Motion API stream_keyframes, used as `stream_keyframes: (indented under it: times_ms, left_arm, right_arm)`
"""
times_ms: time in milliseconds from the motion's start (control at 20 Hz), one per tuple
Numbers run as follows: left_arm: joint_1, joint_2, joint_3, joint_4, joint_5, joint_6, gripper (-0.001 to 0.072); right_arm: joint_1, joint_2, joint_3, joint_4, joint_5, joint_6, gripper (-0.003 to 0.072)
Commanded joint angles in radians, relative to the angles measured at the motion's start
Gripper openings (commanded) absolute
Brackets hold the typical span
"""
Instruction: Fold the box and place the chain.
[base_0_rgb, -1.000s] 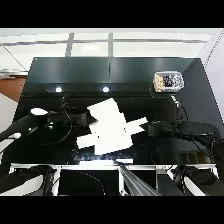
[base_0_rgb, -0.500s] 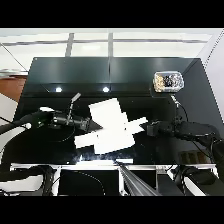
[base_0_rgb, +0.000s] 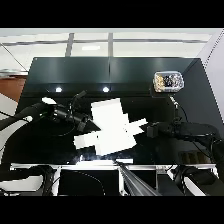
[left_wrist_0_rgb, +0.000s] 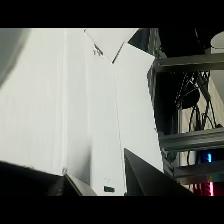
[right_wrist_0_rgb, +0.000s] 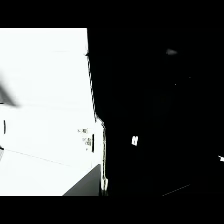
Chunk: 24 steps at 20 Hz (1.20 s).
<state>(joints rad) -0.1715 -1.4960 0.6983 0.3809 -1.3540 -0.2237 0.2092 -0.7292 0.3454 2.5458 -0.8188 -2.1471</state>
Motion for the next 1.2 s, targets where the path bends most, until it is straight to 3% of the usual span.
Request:
stream_keyframes:
  times_ms: [0, 250, 850, 1050, 1150]
  left_arm:
    - [-0.003, -0.003, 0.012, 0.035, -0.007, 0.002, 0.0371]
    - [-0.003, -0.006, 0.015, 0.041, 0.063, -0.020, 0.0373]
    - [-0.054, -0.017, 0.028, 0.033, 0.071, -0.020, 0.0373]
    - [-0.062, -0.035, 0.065, 0.130, 0.070, -0.085, 0.0369]
    - [-0.062, -0.053, 0.077, 0.146, 0.063, -0.121, 0.0333]
  right_arm:
    - [0.001, 0.000, 0.000, -0.007, -0.002, 0.000, 0.0027]
    - [0.002, 0.000, -0.001, -0.034, -0.040, -0.002, 0.0027]
    - [0.002, 0.000, -0.001, -0.044, -0.036, -0.002, 0.0027]
    - [0.002, 0.000, -0.001, -0.045, -0.038, -0.003, 0.0027]
    - [0.002, 0.000, -0.001, -0.050, -0.038, -0.003, 0.0027]
